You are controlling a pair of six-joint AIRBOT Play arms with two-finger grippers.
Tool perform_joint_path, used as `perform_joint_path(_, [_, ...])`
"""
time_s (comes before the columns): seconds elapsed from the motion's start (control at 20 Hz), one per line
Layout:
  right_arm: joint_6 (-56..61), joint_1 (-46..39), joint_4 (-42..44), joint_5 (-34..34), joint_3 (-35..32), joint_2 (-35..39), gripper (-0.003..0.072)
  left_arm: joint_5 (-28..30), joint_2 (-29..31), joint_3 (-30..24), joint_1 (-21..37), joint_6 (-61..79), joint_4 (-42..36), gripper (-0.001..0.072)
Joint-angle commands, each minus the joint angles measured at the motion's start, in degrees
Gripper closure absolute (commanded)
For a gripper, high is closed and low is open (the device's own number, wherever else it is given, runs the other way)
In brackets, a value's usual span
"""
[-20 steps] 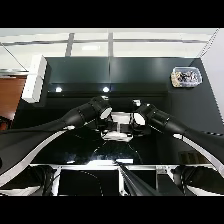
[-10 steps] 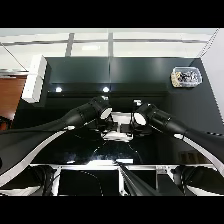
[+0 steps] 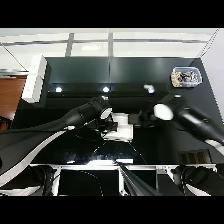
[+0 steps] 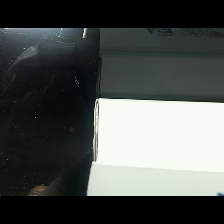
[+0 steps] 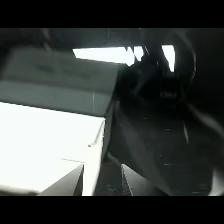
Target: Fold the box and place the chain.
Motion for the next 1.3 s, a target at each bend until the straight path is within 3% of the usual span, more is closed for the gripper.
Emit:
perform_joint_path(0.0, [-5.07, -6.47, -16.5, 1.38, 0.76, 9.44, 0.0402, -0.07, -0.02, 0.02, 0.04, -0.02, 0.02, 0.0679])
perform_joint_path(0.1, [-5.03, -12.44, -35.32, -1.18, 0.5, 9.73, 0.0403, 0.0, -0.02, 0.02, 0.04, -0.02, 0.04, 0.0679])
perform_joint_path(0.15, [-5.05, -17.18, -41.18, -6.71, 0.04, 8.83, 0.0403, 0.09, -0.02, 0.02, 0.07, 0.0, 0.09, 0.0679])
perform_joint_path(0.25, [-4.7, -28.13, -41.77, -19.58, 0.15, 4.79, 0.0402, 0.96, -0.02, 0.02, 0.07, 0.0, 0.07, 0.0679])
perform_joint_path(0.3, [-3.74, -33.14, -39.69, -24.17, 0.81, 1.57, 0.0356, 1.25, -0.02, 0.02, 0.07, 0.0, 0.07, 0.0679])
perform_joint_path(0.35, [-3.26, -37.27, -36.0, -26.45, 2.38, -2.19, -0.0025, 1.25, -0.02, 0.02, 0.17, 0.0, 0.07, 0.0679])
perform_joint_path(0.55, [-10.32, -47.67, -14.1, -23.63, 19.02, -20.76, -0.0034, 1.22, -0.02, 0.02, 0.24, 0.0, 0.07, 0.0679])
perform_joint_path(0.75, [-3.87, -49.24, -13.33, -5.09, 43.04, -39.34, -0.0034, 1.18, -0.02, 0.02, 0.22, 0.0, 0.04, 0.0679])
perform_joint_path(0.85, [-0.35, -49.9, -10.78, -1.55, 50.58, -45.22, -0.0034, 1.2, -0.02, 0.02, 0.22, 0.0, 0.04, 0.0679])
perform_joint_path(0.95, [4.9, -50.56, -9.99, -1.25, 53.83, -48.41, -0.0034, 1.07, -0.02, 0.02, 0.2, 0.04, 0.04, 0.0679])
perform_joint_path(1.25, [10.67, -53.48, -7.08, -2.67, 54.1, -51.74, -0.0034, 1.05, -0.02, 0.02, 0.17, 0.04, 0.02, 0.0679])
